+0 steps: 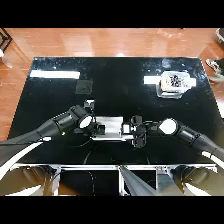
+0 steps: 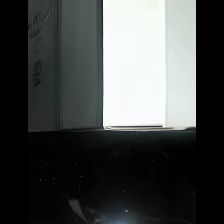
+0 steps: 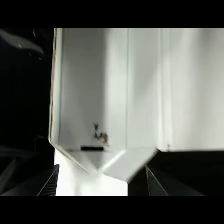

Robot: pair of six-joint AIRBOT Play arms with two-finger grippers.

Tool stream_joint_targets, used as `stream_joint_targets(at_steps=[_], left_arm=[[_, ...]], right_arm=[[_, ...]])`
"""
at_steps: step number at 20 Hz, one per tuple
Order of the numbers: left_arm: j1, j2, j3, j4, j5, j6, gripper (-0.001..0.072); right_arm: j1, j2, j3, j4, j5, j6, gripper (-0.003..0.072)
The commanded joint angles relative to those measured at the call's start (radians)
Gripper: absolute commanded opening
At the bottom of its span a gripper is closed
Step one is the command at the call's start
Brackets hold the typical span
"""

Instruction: Fold the box and place the chain.

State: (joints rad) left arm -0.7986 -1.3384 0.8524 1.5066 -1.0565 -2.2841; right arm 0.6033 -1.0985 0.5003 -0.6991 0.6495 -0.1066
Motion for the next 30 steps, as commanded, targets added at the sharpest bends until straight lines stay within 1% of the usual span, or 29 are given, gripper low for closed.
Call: stream_joint_targets(at_steps=[1,2,3,7,8,9,14,21,23,24,25,26,27,28,29,30], left_arm=[[0.001,-0.002,-0.001,0.000,0.000,0.003,0.0017],[0.001,-0.002,-0.001,0.000,0.001,0.003,0.0017],[0.001,-0.002,-0.001,0.001,0.001,0.003,0.0017],[0.001,-0.002,-0.001,0.001,0.002,0.003,0.0017],[0.001,-0.002,-0.001,0.001,0.002,0.003,0.0017],[0.001,-0.002,-0.001,0.000,0.004,0.003,0.0017],[0.001,-0.002,-0.001,0.000,0.005,0.003,0.0017],[0.001,-0.002,-0.001,0.000,0.006,0.004,0.0017],[0.001,-0.002,-0.001,0.000,0.006,0.007,0.0017],[0.001,-0.002,-0.001,0.000,0.005,0.007,0.0017],[0.001,-0.002,-0.001,0.000,0.005,0.007,0.0017],[0.001,-0.002,-0.001,0.000,0.005,0.007,0.0017],[0.001,-0.002,-0.001,0.000,0.005,0.007,0.0017],[0.001,-0.002,-0.001,0.000,0.005,0.007,0.0017],[0.001,-0.002,-0.001,0.000,0.005,0.007,0.0017],[0.001,-0.002,-0.001,0.000,0.005,0.007,0.0017]], right_arm=[[0.021,-0.024,0.000,0.039,-0.003,-0.021,0.0560],[0.022,-0.026,0.000,0.039,-0.003,-0.020,0.0423],[0.022,-0.027,0.000,0.056,-0.003,-0.019,0.0357],[0.022,-0.028,0.000,0.105,-0.005,-0.019,0.0350],[0.022,-0.029,0.000,0.116,-0.005,-0.019,0.0237],[0.022,-0.029,0.000,0.131,-0.007,-0.017,0.0226],[0.022,-0.052,0.000,0.255,-0.043,-0.017,0.0226],[0.042,-0.092,0.000,0.262,-0.058,-0.017,0.0227],[0.074,-0.092,0.000,0.261,-0.097,-0.017,0.0227],[0.086,-0.092,0.000,0.262,-0.118,-0.017,0.0251],[0.093,-0.092,0.000,0.262,-0.129,-0.017,0.0358],[0.095,-0.092,0.000,0.261,-0.136,-0.017,0.0411],[0.095,-0.092,0.000,0.261,-0.136,-0.017,0.0410],[0.095,-0.092,0.000,0.261,-0.136,-0.017,0.0387],[0.095,-0.092,0.000,0.261,-0.136,-0.017,0.0300],[0.095,-0.092,0.000,0.261,-0.134,-0.017,0.0296]])
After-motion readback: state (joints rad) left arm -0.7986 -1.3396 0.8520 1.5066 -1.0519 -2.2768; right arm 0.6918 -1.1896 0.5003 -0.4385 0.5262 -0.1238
